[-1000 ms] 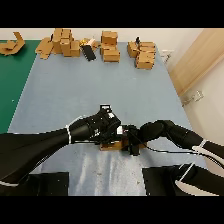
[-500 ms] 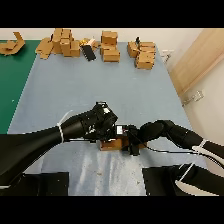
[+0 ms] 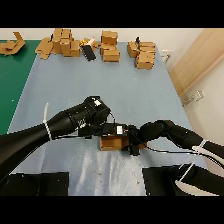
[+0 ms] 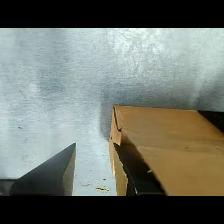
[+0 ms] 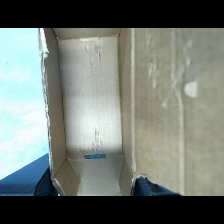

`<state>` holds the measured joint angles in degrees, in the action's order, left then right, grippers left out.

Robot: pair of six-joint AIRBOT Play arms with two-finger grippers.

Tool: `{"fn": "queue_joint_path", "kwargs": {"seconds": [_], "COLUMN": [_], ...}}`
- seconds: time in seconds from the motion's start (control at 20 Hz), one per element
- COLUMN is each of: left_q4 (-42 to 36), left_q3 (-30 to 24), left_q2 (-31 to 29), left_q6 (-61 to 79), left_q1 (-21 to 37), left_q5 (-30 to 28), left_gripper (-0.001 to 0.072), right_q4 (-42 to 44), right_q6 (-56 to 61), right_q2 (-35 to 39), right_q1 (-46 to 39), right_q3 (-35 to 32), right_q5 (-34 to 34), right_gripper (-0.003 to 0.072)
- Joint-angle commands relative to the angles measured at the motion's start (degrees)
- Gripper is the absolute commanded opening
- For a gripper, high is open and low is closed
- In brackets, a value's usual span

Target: Fold the box.

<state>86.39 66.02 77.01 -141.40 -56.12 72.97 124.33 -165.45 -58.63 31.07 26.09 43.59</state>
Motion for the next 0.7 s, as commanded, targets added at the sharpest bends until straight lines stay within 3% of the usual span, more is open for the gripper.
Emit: {"fn": "queue_joint_path", "kwargs": {"seconds": [0.0, 0.1, 0.15, 0.2, 0.25, 0.35, 0.4, 0.5, 0.6, 0.65], "left_q4": [0.0, 0.0, 0.3, 0.7, 1.9, 4.9, 5.4, 3.1, -9.3, -17.3], "left_q3": [0.1, 0.0, 0.0, 0.0, -0.1, -1.5, -3.4, -8.5, -14.7, -17.4], "left_q2": [-1.5, -2.5, -2.8, -2.9, -3.0, -3.2, -4.0, -7.2, -11.2, -12.5], "left_q6": [0.7, 2.1, 2.8, 3.6, 4.5, 8.3, 11.1, 19.1, 42.2, 58.7], "left_q1": [1.6, 2.3, 2.8, 3.3, 4.0, 6.1, 7.3, 10.7, 17.0, 21.0], "left_q5": [0.7, 1.4, 2.6, 4.9, 8.0, 12.2, 11.0, 3.4, -4.7, -5.5], "left_gripper": [0.0365, 0.0364, 0.0301, 0.0129, 0.0016, 0.0015, 0.0015, 0.0014, 0.0014, 0.0015], "right_q4": [0.0, 0.0, 0.0, -0.1, 0.0, -0.1, 0.0, -0.1, -0.1, -0.1], "right_q6": [0.0, 0.0, 0.0, 0.0, 0.0, 0.0, 0.0, 0.0, 0.0, 0.0], "right_q2": [0.0, 0.0, 0.0, 0.0, 0.0, 0.0, 0.0, 0.0, 0.0, 0.0], "right_q1": [0.0, 0.0, 0.0, 0.0, 0.0, 0.0, 0.0, 0.0, 0.0, 0.0], "right_q3": [0.0, 0.0, 0.0, 0.0, 0.0, 0.0, 0.0, 0.0, 0.0, 0.0], "right_q5": [0.0, 0.0, 0.0, 0.0, 0.0, 0.0, 0.0, 0.0, 0.0, 0.0], "right_gripper": [0.0513, 0.0513, 0.0513, 0.0513, 0.0513, 0.0514, 0.0513, 0.0513, 0.0513, 0.0513]}}
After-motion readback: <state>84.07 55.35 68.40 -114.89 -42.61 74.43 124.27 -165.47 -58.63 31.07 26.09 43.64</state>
